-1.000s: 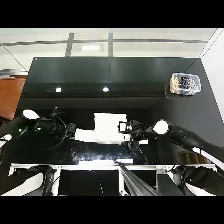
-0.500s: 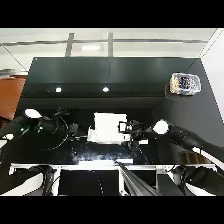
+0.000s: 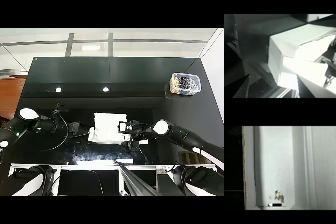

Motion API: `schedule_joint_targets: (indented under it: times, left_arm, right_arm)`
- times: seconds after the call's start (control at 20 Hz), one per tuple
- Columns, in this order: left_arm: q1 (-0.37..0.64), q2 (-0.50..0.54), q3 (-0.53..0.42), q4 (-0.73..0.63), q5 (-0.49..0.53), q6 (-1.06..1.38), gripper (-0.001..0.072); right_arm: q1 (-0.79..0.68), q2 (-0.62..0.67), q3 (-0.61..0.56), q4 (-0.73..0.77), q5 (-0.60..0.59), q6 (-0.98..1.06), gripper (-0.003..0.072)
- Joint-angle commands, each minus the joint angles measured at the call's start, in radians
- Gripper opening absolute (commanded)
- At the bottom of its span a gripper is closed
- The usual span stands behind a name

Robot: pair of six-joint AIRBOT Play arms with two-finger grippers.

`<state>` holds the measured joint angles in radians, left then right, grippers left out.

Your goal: Fold the box and place the chain.

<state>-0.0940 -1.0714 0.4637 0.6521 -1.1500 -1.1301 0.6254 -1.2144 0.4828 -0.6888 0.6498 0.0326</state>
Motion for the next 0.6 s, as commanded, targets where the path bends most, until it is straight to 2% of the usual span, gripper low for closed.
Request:
schedule_joint_targets:
  times: [0.0,0.25,0.55]
  left_arm:
    - [-0.095,0.022,0.001,-0.005,0.085,-0.057,0.0701]
    - [-0.224,0.022,0.001,0.015,0.2,-0.114,0.0701]
    - [-0.284,0.021,0.001,0.064,0.251,-0.16,0.0701]
  right_arm:
    - [0.0,0.0,0.0,0.0,0.0,0.0,0.0469]
    - [0.0,0.0,0.0,0.0,0.0,0.0,0.0469]
    - [0.0,0.0,0.0,0.0,0.0,0.0,0.0469]
